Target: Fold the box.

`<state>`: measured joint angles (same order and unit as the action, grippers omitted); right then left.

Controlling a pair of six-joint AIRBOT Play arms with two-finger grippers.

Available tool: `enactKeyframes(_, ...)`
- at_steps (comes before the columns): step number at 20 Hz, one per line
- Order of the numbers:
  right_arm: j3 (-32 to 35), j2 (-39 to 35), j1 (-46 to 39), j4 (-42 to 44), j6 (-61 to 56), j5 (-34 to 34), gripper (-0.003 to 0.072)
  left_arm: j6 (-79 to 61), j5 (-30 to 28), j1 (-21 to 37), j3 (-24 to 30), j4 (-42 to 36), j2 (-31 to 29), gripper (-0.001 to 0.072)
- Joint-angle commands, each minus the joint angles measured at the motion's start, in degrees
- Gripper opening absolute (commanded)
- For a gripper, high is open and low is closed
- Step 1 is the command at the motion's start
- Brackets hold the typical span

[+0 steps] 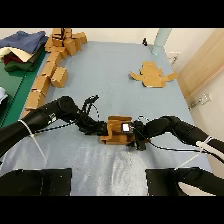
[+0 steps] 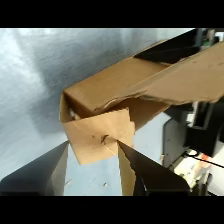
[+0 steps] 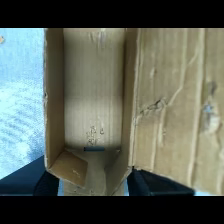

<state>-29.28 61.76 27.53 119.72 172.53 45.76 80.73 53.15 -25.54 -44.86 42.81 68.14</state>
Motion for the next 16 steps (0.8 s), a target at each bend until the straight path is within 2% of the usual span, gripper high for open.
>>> enactKeyframes(1,0.0,0.0,0.0,0.0,0.0,0.0,0.0503,-2.3,-1.9,-0.5,-0.1,-3.1,1.4,0.0444)
enactKeyframes(8,0.0,0.0,0.0,0.0,0.0,0.0,0.0502,2.3,-3.3,-2.1,-0.1,-2.6,2.0,0.0442)
enactKeyframes(10,0.0,0.0,0.0,0.0,0.0,0.0,0.0502,7.7,-4.7,-4.7,-0.5,3.3,2.0,0.0442)
enactKeyframes(13,0.0,0.0,0.0,0.0,0.0,0.0,0.0502,22.9,-6.2,-10.4,-2.5,19.4,2.0,0.0441)
enactKeyframes(16,0.0,0.0,0.0,0.0,0.0,0.0,0.0503,30.6,-9.3,-15.6,-4.4,26.9,2.0,0.0441)
